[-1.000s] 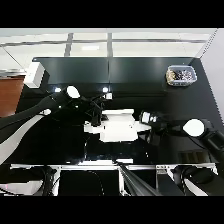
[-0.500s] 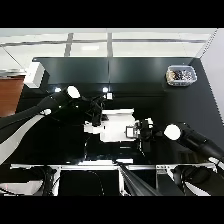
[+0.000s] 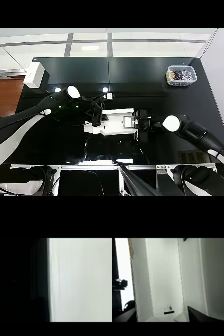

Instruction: Fold the box and place the chain.

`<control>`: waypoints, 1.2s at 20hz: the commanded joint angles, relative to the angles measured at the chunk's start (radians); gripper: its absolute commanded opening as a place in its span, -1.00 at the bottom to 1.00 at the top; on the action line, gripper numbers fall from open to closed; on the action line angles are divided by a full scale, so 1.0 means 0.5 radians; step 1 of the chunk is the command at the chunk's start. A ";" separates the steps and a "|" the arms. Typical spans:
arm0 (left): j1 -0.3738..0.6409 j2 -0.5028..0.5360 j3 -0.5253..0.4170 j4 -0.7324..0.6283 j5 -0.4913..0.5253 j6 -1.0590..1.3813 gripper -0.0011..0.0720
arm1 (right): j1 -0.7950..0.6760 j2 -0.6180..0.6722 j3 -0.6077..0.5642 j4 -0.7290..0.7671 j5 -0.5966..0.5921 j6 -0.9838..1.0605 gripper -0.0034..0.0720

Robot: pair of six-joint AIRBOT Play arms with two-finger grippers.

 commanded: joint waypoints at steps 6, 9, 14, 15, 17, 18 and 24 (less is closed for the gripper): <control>0.000 -0.002 0.003 0.001 -0.082 0.001 -0.89 | -0.275 -0.005 0.073 0.250 0.136 -0.210 0.93; 0.000 -0.002 0.004 0.002 -0.081 0.001 -0.89 | -0.340 -0.017 0.073 0.294 0.134 -0.219 0.93; 0.000 -0.002 0.008 0.001 -0.082 0.001 -0.89 | -0.365 -0.112 0.068 0.620 0.185 -0.445 0.93; -0.001 -0.002 0.014 0.001 -0.082 0.001 -0.89 | -0.353 -0.127 0.062 0.673 0.188 -0.485 0.93; -0.001 -0.002 0.017 0.002 -0.082 0.001 -0.89 | -0.363 -0.154 0.046 0.705 0.186 -0.527 0.93; -0.001 -0.002 0.017 0.002 -0.082 0.002 -0.89 | -0.380 -0.156 0.029 0.710 0.182 -0.544 0.93; -0.001 -0.002 0.017 0.002 -0.040 0.016 -0.89 | -0.369 -0.158 -0.167 0.941 0.211 -0.922 0.93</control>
